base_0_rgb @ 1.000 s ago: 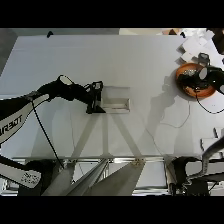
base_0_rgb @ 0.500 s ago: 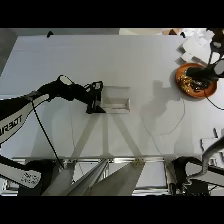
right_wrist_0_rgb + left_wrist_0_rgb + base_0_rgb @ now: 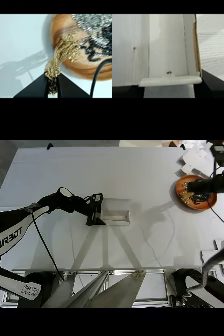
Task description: Fold the box and place the chain.
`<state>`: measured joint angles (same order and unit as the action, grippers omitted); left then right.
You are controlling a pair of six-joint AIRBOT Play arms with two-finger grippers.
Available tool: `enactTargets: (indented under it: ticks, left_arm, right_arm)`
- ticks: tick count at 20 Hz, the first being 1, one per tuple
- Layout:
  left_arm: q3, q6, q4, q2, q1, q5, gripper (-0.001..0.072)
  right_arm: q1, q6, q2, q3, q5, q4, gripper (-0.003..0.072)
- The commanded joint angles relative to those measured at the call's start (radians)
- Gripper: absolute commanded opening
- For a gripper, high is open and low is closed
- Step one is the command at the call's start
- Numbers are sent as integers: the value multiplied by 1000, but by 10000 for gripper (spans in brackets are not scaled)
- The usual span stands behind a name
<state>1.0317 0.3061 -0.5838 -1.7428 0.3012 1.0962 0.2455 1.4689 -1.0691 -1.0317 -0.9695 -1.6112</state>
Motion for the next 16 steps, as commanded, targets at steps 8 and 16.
enactTargets:
  ticks: [8, 16]
  left_arm:
    - [0, 0, 0, 1, 0, 0, 211]
    - [0, 0, 0, 1, 0, 0, 211]
  right_arm:
    - [-278, -29, 145, 228, -35, 13, 5]
    - [-483, -26, 144, 228, 29, 90, 8]
